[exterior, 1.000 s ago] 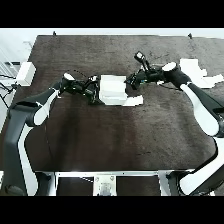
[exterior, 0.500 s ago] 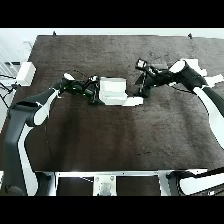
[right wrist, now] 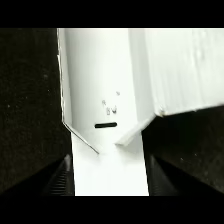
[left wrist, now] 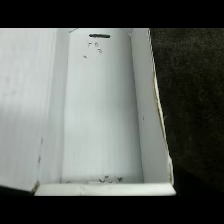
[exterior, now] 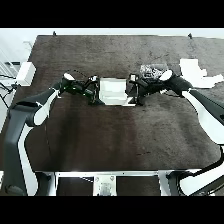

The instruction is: Fold the box and place the chain.

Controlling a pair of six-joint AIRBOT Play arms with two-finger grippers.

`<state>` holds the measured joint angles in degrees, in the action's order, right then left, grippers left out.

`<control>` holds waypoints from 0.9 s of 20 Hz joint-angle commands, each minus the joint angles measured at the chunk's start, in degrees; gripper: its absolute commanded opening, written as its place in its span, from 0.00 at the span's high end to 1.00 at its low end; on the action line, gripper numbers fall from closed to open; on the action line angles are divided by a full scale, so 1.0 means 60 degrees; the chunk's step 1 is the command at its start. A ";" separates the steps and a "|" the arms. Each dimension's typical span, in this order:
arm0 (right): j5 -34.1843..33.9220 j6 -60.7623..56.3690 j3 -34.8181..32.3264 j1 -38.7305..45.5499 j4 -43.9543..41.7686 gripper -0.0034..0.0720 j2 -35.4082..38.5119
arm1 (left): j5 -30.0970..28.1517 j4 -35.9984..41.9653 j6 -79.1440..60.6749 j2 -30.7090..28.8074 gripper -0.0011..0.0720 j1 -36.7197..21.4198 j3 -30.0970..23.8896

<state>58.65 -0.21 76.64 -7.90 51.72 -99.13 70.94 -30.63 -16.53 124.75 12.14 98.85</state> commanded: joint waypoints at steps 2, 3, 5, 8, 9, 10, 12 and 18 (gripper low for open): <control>-0.0244 0.0382 -0.0011 -0.0226 -0.0120 0.35 -0.0200 | 0.0000 0.0004 0.0000 -0.0007 0.36 -0.0007 0.0004; -0.0346 0.0404 -0.0011 -0.0255 -0.0120 0.35 -0.0200 | -0.0004 0.0004 0.0000 -0.0007 0.36 -0.0007 0.0004; -0.0492 0.0404 -0.0011 -0.0306 -0.0138 0.35 -0.0200 | 0.0000 0.0004 0.0000 -0.0007 0.36 -0.0007 0.0004; -0.0557 0.0415 -0.0011 -0.0412 -0.0404 0.47 -0.0200 | -0.0004 0.0004 0.0000 -0.0007 0.36 -0.0007 0.0004; -0.0557 0.0495 -0.0011 -0.0463 -0.0514 0.57 -0.0204 | 0.0000 0.0004 0.0000 -0.0007 0.36 -0.0007 0.0004; -0.0561 0.0612 -0.0011 -0.0532 -0.0674 0.60 -0.0222 | 0.0000 0.0004 0.0000 -0.0007 0.36 -0.0007 0.0004; -0.0608 0.0656 -0.0011 -0.0648 -0.1027 0.60 -0.0295 | -0.0004 0.0004 0.0000 -0.0007 0.36 -0.0007 0.0004; -0.1013 0.0659 -0.0011 -0.0867 -0.1446 0.60 -0.0594 | 0.0000 0.0004 0.0000 -0.0007 0.36 -0.0007 0.0004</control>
